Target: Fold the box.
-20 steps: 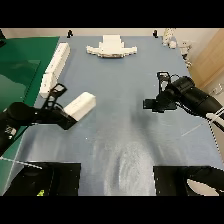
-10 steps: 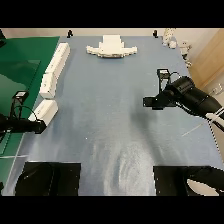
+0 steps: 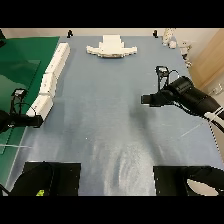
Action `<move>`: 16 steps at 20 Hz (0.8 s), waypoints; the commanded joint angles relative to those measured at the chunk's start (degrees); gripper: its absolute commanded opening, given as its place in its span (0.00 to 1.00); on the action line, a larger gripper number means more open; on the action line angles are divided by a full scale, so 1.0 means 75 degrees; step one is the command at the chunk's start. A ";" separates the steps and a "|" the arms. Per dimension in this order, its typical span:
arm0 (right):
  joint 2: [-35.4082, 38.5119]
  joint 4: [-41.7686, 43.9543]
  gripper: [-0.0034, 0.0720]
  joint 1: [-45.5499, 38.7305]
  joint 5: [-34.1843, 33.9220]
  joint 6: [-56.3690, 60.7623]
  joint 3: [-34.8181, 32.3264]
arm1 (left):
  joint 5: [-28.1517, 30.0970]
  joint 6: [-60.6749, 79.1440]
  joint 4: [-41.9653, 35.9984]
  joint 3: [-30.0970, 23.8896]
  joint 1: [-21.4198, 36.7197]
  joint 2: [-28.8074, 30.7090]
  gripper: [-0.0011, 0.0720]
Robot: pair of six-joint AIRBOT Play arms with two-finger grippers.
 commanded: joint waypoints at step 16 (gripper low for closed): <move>-0.0219 0.0300 0.07 0.0003 0.0044 0.0006 0.0003 | 0.2124 0.0644 -0.1008 0.1990 -0.0927 -0.3468 0.72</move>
